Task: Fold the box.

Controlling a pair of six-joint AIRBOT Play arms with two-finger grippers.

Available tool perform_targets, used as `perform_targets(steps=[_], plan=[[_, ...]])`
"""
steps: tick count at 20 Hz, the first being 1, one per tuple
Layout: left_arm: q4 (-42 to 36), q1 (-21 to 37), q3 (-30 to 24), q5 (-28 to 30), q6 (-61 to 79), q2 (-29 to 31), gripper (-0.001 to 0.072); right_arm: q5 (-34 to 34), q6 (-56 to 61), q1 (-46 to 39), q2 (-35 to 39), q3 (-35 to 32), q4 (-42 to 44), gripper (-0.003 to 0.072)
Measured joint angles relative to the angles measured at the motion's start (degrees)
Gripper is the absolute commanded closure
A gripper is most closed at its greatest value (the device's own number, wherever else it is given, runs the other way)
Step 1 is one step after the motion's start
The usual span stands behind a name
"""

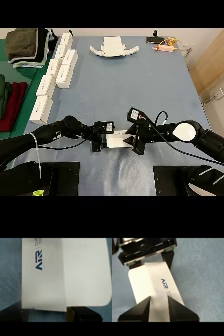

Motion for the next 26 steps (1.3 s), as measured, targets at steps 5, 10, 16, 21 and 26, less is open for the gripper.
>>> perform_targets(steps=[5,10,16,21,26], plan=[[0.0,0.0,0.0,0.0,0.0,0.0,0.0201,-1.64,-7.8,2.95,-1.11,-0.2,-3.8,0.0217],[0.0,0.0,0.0,0.0,0.0,0.0,0.0201,-2.21,-14.53,4.85,-3.54,-0.22,-5.31,0.0216],[0.0,0.0,0.0,0.0,0.0,0.0,0.0201,-4.9,-19.15,7.54,-4.44,-0.24,-8.85,0.0216],[0.0,0.0,0.0,0.02,-0.02,0.0,0.0201,-8.59,-21.42,10.25,-3.28,-1.88,-10.34,0.0216],[0.0,0.0,0.0,0.04,-0.02,0.0,0.0201,-18.69,-22.47,13.75,-1.27,-6.19,-12.09,0.0217]])
